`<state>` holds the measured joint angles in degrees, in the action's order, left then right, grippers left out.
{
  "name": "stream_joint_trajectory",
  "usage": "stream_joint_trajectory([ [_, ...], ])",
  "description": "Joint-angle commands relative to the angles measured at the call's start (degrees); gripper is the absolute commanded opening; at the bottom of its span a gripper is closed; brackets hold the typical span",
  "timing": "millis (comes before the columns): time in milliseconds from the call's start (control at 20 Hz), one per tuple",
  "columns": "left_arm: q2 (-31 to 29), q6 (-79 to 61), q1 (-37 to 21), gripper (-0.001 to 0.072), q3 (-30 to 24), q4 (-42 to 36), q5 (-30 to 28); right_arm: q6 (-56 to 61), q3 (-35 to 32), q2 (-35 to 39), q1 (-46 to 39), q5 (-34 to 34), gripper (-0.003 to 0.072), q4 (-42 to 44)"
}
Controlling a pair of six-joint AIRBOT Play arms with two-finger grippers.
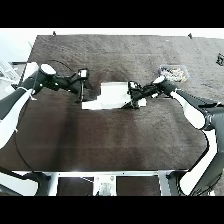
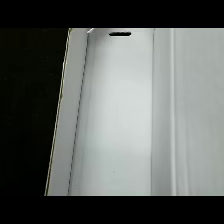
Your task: Fold the box and place the chain.
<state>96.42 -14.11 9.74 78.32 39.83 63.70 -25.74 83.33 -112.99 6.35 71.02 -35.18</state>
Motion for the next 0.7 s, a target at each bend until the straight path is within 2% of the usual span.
stream_joint_trajectory([
  [0, 1.11, 0.76, 3.04, 0.0621, -2.36, 1.64, -3.41, 0.02, 0.02, 0.02, 0.0, 0.0, 0.0589, 0.04],
  [200, 3.41, 3.54, 4.5, 0.0621, -2.32, 0.72, -7.17, 0.0, 0.02, 0.02, 0.0, 0.0, 0.0589, 0.02],
  [600, 4.0, 7.78, 4.55, 0.0618, -2.36, 0.46, -8.59, 0.02, 0.02, 0.02, 0.0, 0.0, 0.0589, 0.02],
  [650, 4.22, 8.22, 4.55, 0.0597, -2.36, 0.52, -8.59, 0.0, 0.02, 0.02, 0.0, 0.0, 0.0589, 0.04],
])
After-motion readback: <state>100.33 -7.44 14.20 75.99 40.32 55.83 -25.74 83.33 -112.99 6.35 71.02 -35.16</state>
